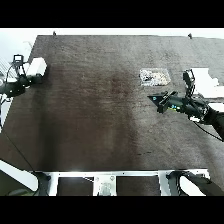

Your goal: Fold the box and place the chain.

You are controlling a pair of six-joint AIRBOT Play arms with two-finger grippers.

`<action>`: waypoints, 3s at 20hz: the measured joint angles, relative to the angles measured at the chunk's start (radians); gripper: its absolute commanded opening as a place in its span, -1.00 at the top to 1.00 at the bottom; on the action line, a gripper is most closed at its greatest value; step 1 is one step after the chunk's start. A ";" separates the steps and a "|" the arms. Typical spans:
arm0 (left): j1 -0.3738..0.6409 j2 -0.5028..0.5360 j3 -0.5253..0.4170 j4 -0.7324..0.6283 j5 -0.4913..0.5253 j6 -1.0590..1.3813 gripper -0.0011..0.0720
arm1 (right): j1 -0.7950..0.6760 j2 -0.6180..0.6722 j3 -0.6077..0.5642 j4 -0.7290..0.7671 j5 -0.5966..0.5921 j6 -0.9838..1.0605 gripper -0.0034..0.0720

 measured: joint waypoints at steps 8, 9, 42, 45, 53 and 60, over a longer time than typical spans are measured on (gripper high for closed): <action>0.000 0.000 0.000 0.000 -0.026 0.008 -0.87 | 0.000 0.000 0.000 0.000 0.000 0.000 0.88; 0.000 0.000 0.000 -0.002 -0.030 0.008 -0.87 | 0.000 0.000 0.000 0.000 0.000 0.000 0.88; -0.097 1.180 -0.741 -0.205 -0.343 0.300 0.94 | 0.000 0.433 -0.100 0.069 -0.156 -0.004 0.89; -0.113 1.311 -0.935 -0.256 -0.314 0.357 0.93 | 0.000 0.553 -0.216 0.067 -0.230 -0.004 0.89; -0.123 1.448 -1.183 -0.293 -0.280 0.391 0.92 | 0.000 0.721 -0.452 0.067 -0.308 -0.005 0.89; -0.123 1.458 -1.207 -0.296 -0.275 0.392 0.92 | 0.000 0.736 -0.489 0.068 -0.317 -0.005 0.89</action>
